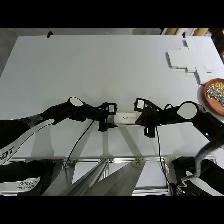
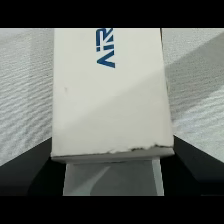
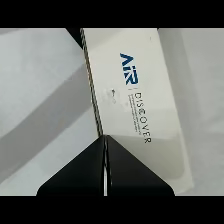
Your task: Fold the box and place the chain.
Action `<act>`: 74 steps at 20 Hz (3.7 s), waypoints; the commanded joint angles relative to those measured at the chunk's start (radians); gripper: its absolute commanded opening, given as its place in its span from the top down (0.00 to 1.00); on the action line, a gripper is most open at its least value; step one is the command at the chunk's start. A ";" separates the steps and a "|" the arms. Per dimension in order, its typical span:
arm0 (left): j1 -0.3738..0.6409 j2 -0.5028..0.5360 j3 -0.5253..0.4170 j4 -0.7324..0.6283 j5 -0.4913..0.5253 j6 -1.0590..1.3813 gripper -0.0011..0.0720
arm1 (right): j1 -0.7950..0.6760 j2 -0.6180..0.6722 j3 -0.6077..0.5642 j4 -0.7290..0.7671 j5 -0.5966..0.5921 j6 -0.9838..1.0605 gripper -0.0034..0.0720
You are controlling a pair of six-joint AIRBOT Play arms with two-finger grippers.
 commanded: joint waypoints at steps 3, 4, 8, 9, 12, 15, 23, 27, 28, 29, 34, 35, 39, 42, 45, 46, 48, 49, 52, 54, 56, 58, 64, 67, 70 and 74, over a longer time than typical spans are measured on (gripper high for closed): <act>0.000 0.001 0.000 0.000 0.000 0.000 0.80 | 0.001 -0.033 -0.009 0.000 0.008 0.000 0.93; 0.000 0.001 0.000 0.000 0.000 0.000 0.80 | 0.001 -0.033 -0.009 0.000 0.005 0.000 0.93; 0.000 0.001 0.000 0.000 0.000 0.000 0.80 | 0.001 -0.033 -0.018 0.000 -0.005 0.000 0.93; 0.000 0.001 0.000 0.000 0.000 0.000 0.80 | 0.001 -0.033 -0.029 0.000 -0.022 0.000 0.93; 0.000 0.001 0.000 0.000 0.000 0.000 0.80 | 0.001 -0.028 -0.043 0.020 -0.030 -0.033 0.93; 0.000 0.001 0.000 0.000 0.000 0.000 0.80 | 0.001 0.015 -0.043 0.131 -0.053 -0.079 0.93; 0.000 0.001 0.000 0.000 0.000 0.000 0.80 | 0.006 -0.008 -0.043 0.537 -0.108 -0.227 0.93; 0.000 0.001 0.000 0.000 0.000 0.000 0.80 | 0.127 -0.124 -0.043 0.541 -0.167 -0.286 0.93; 0.000 0.001 0.000 0.000 0.000 0.000 0.80 | 0.149 -0.138 -0.043 0.520 -0.204 -0.285 0.93; 0.000 0.001 0.000 0.000 0.000 0.000 0.80 | 0.163 -0.144 -0.043 0.507 -0.235 -0.283 0.93; 0.000 0.001 0.000 0.000 0.000 0.000 0.80 | 0.163 -0.145 -0.043 0.486 -0.300 -0.276 0.93; 0.000 0.001 0.000 0.000 0.000 0.000 0.80 | 0.163 -0.145 -0.043 0.486 -0.308 -0.276 0.93; 0.000 0.001 0.000 0.000 0.000 0.000 0.80 | 0.163 -0.145 -0.043 0.438 -0.297 -0.257 0.93; 0.000 0.001 0.000 0.000 0.000 0.000 0.80 | 0.163 -0.145 -0.045 0.373 -0.255 -0.248 0.93; 0.000 0.001 0.000 0.000 0.000 0.000 0.80 | 0.163 -0.145 -0.045 0.336 -0.257 -0.217 0.93; 0.000 0.001 0.000 0.000 0.000 0.000 0.80 | 0.163 -0.145 -0.045 0.326 -0.260 -0.197 0.93; 0.000 0.001 0.000 0.000 0.000 0.000 0.80 | 0.163 -0.145 -0.044 0.313 -0.262 -0.177 0.93; 0.000 0.001 0.000 0.000 0.000 0.000 0.80 | 0.163 -0.144 -0.044 0.315 -0.262 -0.174 0.93; 0.000 0.001 0.000 0.000 0.000 0.000 0.80 | 0.163 -0.095 -0.035 0.320 -0.261 -0.138 0.93; 0.000 0.001 0.000 0.000 0.000 0.000 0.80 | 0.139 -0.019 -0.015 0.309 -0.261 -0.071 0.93; 0.000 0.001 0.000 0.000 0.000 0.000 0.80 | 0.081 0.080 -0.007 0.250 -0.260 0.076 0.93; 0.000 0.001 0.000 0.000 0.000 0.000 0.80 | 0.006 0.171 -0.007 0.051 -0.242 0.315 0.93; 0.000 0.001 0.000 0.000 0.000 0.000 0.80 | -0.340 0.203 -0.008 -0.566 0.101 0.940 0.93; 0.000 0.001 0.000 0.000 0.000 0.000 0.80 | -0.457 0.203 -0.008 -0.562 0.116 0.954 0.93; 0.000 0.001 0.000 0.000 0.000 0.000 0.80 | -0.498 0.203 -0.008 -0.562 0.135 0.954 0.93; 0.000 0.001 0.000 0.000 -0.001 0.000 0.80 | -0.499 0.203 -0.008 -0.562 0.134 0.954 0.93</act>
